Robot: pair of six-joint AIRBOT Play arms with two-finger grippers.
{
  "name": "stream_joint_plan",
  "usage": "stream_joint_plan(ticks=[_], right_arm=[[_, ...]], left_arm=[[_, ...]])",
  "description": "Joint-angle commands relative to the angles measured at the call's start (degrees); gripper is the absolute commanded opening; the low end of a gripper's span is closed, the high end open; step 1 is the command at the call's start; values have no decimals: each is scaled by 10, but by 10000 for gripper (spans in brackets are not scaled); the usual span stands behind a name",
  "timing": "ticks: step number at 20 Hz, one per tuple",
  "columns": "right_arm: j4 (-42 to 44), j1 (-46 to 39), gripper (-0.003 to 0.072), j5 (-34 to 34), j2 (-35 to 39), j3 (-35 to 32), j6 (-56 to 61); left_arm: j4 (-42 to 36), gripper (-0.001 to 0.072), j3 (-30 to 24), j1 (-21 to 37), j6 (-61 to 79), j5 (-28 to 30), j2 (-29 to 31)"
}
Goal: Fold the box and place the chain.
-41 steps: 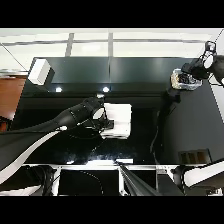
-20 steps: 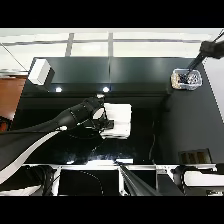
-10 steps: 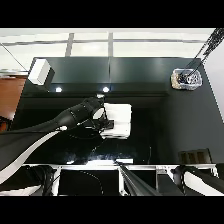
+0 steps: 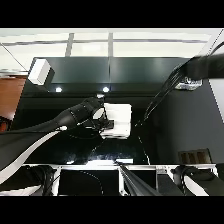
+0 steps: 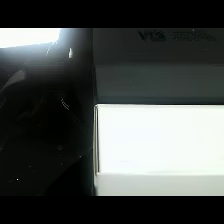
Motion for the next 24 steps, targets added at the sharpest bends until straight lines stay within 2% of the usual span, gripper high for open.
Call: stream_joint_plan(ticks=[1,6,9,11,14,19,24], right_arm=[[63,72,39,54,10,-47,-23],[174,111,39,64,9,-49,-48],[187,148,39,46,6,-52,-54],[190,186,40,-9,2,-93,-48],[201,231,40,-122,-16,-187,-56],[192,256,41,-186,-77,-270,-84],[161,246,42,-210,-85,-279,-76]], left_arm=[[0,29,0,0,0,0,0],[0,30,0,0,0,0,0],[0,29,0,0,0,0,0],[0,29,0,0,0,0,0],[0,29,0,0,0,2,0],[0,29,0,0,0,2,0],[0,29,0,0,0,2,0]])
